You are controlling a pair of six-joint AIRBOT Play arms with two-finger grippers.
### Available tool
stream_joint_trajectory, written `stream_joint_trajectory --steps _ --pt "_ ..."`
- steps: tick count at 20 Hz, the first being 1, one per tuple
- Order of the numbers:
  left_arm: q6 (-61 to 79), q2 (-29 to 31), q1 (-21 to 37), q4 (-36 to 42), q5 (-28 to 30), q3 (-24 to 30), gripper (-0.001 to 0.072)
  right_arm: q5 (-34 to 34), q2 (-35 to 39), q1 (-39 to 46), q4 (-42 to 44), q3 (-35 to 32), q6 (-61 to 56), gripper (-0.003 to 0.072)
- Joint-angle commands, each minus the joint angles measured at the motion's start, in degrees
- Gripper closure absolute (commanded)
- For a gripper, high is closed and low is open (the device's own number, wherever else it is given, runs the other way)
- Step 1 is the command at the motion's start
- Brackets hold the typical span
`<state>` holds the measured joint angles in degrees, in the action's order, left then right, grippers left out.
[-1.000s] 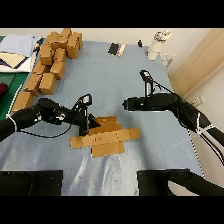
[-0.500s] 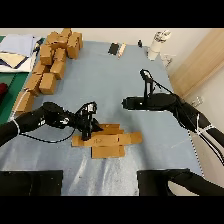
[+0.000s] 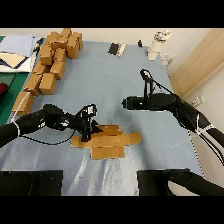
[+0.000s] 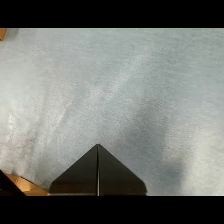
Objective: Fold the box.
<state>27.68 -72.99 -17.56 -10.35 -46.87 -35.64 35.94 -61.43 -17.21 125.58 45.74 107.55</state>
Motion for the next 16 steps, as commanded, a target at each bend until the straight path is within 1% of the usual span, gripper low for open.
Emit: stream_joint_trajectory --steps 1,2,4,5,7,8,9,12,16 --pt "-0.3 0.0 0.0 -0.4 0.3 0.1 0.0697 0.7 0.0 0.0 0.0 0.0 -0.2 0.0683" --pt "-0.3 0.0 0.0 -0.4 0.3 0.1 0.0697 2.1 0.1 0.0 -0.5 0.0 -1.2 0.0684" --pt "-0.2 0.0 0.0 -0.3 0.3 0.1 0.0697 6.9 1.3 -0.1 -5.5 0.0 -8.7 0.0684" --pt "-0.2 0.0 0.0 -0.3 0.3 0.1 0.0697 11.0 2.4 -0.1 -8.7 0.0 -12.4 0.0684" --pt "-0.3 0.0 0.0 -0.3 0.3 0.1 0.0697 21.6 4.7 -0.3 -13.7 -0.1 -15.4 0.0684" --pt "-0.2 0.0 0.0 -0.3 0.3 0.1 0.0697 25.1 5.8 -1.1 -15.1 -0.7 -16.4 0.0684" --pt "-0.2 0.0 0.0 -0.3 0.3 0.1 0.0697 26.8 7.1 -2.2 -15.8 -2.0 -17.2 0.0684" --pt "-0.2 0.0 0.0 -0.3 0.3 0.1 0.0697 24.5 9.3 -4.5 -16.6 -8.6 -17.1 0.0684" --pt "-0.2 0.0 0.0 -0.3 0.3 0.1 0.0697 17.9 9.2 -5.0 -16.6 -17.3 -13.4 0.0685"
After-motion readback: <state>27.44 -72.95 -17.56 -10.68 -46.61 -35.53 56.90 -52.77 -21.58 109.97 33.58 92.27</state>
